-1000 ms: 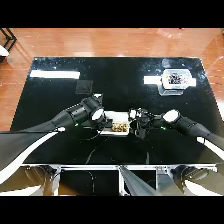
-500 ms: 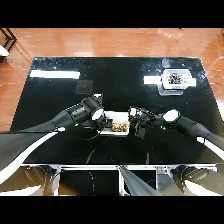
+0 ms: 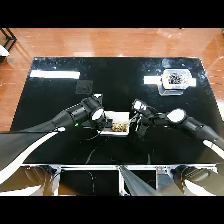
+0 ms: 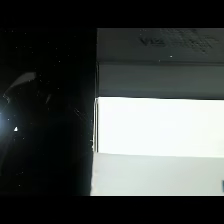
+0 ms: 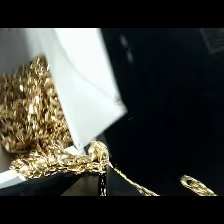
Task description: Fold the box and place the chain.
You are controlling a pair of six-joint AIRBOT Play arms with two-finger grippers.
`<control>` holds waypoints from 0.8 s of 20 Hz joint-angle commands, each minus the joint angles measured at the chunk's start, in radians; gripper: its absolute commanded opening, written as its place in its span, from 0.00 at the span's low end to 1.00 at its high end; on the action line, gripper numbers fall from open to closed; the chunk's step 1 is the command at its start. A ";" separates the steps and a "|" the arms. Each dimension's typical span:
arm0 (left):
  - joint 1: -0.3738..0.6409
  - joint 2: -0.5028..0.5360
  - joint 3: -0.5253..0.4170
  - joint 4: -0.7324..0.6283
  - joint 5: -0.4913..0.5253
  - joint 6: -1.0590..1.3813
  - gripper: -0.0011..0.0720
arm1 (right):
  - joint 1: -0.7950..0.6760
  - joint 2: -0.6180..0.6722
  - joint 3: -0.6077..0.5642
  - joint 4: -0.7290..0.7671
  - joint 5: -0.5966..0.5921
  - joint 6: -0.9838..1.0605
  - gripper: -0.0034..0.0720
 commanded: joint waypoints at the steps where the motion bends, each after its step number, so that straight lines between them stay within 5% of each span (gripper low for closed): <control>1: 0.000 0.000 0.000 0.000 0.000 0.000 0.05 | -0.027 0.138 0.001 -0.058 0.074 0.174 0.07; 6: 0.000 0.000 0.000 0.000 0.000 0.000 0.05 | -0.035 0.397 0.042 -0.061 0.197 0.361 0.07; 11: 0.000 0.000 0.000 0.001 0.003 0.000 0.05 | -0.018 0.472 0.102 0.091 0.271 0.427 0.07; 16: 0.000 0.000 0.000 0.000 0.003 0.000 0.05 | 0.111 0.469 0.102 0.159 0.125 0.428 0.07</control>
